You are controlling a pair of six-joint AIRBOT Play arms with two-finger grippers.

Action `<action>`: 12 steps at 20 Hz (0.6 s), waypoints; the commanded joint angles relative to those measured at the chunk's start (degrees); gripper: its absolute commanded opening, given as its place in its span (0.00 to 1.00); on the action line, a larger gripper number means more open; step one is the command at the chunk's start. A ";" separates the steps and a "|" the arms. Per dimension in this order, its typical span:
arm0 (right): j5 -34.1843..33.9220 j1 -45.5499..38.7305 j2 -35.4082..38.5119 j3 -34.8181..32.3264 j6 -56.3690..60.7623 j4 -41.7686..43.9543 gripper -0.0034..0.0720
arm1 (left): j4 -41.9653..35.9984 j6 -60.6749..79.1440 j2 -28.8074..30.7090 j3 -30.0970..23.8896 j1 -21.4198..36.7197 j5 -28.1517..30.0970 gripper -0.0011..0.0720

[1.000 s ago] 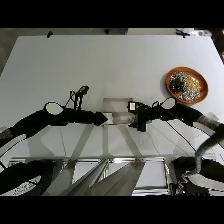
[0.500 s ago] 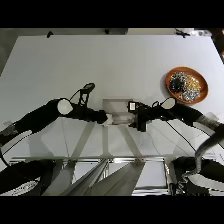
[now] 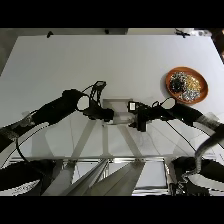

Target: Fold the box and place the chain.

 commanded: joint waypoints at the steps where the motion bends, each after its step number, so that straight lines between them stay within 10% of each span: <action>1: 0.00 0.02 0.04 -0.02 0.02 0.02 0.74 | 7.45 -8.41 -2.80 3.67 -0.92 -8.13 0.70; 12: 0.00 0.02 0.04 -0.02 0.02 0.02 0.74 | 9.94 -17.62 -11.98 16.65 -2.62 -20.33 0.68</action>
